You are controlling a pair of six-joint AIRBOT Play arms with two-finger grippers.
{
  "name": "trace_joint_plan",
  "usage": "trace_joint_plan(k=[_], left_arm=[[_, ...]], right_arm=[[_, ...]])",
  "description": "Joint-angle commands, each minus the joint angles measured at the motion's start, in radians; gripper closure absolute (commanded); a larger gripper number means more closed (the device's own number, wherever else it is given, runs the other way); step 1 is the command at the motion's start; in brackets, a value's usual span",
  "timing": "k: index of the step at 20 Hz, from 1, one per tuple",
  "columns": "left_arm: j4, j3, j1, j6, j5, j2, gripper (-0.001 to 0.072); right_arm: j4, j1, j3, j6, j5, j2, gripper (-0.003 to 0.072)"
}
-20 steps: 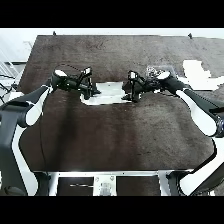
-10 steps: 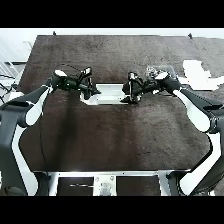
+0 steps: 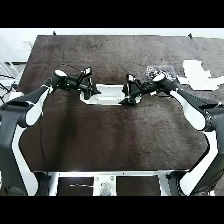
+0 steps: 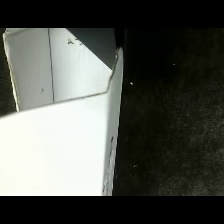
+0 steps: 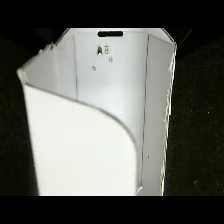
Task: Fold the box and place the chain.
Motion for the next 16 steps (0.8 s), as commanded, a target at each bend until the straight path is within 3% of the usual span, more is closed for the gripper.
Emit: trace_joint_plan(k=[1, 16], left_arm=[[0.0, 0.0, 0.0, 0.0, 0.001, 0.0, 0.0692], [0.0, 0.0, 0.0, 0.0, 0.001, 0.0, 0.0692]], right_arm=[[0.002, 0.004, 0.02, -0.005, 0.008, -0.022, -0.0001], [-0.001, 0.025, 0.084, -0.002, 0.026, -0.09, 0.0001]])
